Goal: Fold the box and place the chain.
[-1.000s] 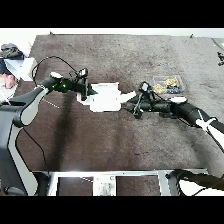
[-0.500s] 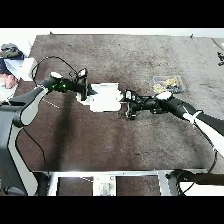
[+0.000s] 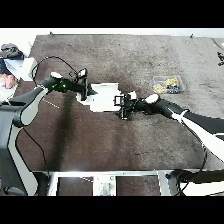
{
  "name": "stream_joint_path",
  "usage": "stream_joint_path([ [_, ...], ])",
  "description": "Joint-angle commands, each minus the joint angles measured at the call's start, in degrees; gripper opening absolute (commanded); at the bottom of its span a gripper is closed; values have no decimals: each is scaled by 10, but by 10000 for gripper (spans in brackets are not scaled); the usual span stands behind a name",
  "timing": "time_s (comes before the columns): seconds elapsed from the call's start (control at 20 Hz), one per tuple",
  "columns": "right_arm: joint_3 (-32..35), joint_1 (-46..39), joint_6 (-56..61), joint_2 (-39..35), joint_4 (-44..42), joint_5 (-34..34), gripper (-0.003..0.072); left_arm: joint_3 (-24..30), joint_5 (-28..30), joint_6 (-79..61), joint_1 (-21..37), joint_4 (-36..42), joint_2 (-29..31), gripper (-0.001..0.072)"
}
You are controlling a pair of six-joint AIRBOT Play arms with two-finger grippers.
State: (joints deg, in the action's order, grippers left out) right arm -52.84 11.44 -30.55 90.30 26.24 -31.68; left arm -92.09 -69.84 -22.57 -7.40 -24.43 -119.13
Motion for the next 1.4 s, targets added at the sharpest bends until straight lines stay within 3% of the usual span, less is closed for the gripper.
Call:
stream_joint_path([
  [0.0,-9,13,2,12,10,52,581,0,0,0,0,0,0,11],
  [0.2,-18,11,35,4,10,86,582,0,0,0,0,0,0,11],
  [0.5,-21,-5,38,-33,10,85,581,0,0,0,0,0,0,11],
  [1.25,-140,-71,66,46,8,-58,583,0,0,0,0,0,0,11],
  [1.35,-155,-84,71,52,8,-103,583,0,0,0,0,0,0,11],
])
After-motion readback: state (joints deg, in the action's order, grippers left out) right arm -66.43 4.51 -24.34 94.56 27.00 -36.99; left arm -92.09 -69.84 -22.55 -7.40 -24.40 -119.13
